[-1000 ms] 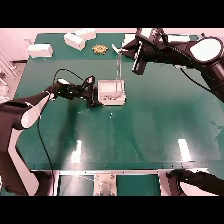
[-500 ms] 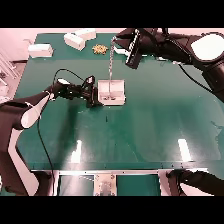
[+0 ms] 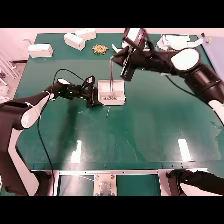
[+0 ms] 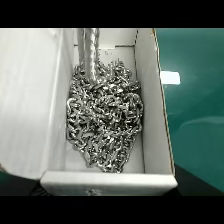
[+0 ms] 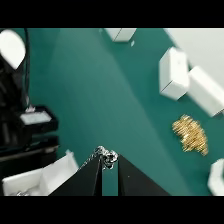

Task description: Fold the box and place the chain.

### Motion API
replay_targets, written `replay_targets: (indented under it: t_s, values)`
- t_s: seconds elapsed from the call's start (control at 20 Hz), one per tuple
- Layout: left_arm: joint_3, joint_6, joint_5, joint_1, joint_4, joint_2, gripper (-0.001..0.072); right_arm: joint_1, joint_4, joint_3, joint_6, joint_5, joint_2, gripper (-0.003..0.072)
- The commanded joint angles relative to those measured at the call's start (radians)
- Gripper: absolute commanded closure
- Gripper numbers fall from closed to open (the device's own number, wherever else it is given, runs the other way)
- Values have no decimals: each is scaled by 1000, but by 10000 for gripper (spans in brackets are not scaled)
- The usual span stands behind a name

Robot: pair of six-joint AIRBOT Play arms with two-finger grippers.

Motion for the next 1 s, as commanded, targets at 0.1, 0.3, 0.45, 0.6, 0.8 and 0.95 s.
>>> replay_targets:
  t_s: [0.1,0.3,0.45,0.6,0.8,0.95]
  values:
    - [0,0,0,0,0,1,307,-1,-1,-117,56,1,-106,683]
    - [0,0,1,0,0,1,307,-8,0,-142,55,1,-216,683]
    - [0,0,0,0,0,1,307,-8,0,-142,56,1,-282,681]
    - [0,0,0,0,0,1,308,-26,1,-140,56,-4,-297,372]
    - [0,0,1,0,0,1,307,-57,3,-113,71,6,-267,263]
    - [0,0,0,0,0,1,307,-58,3,-90,70,5,-193,252]
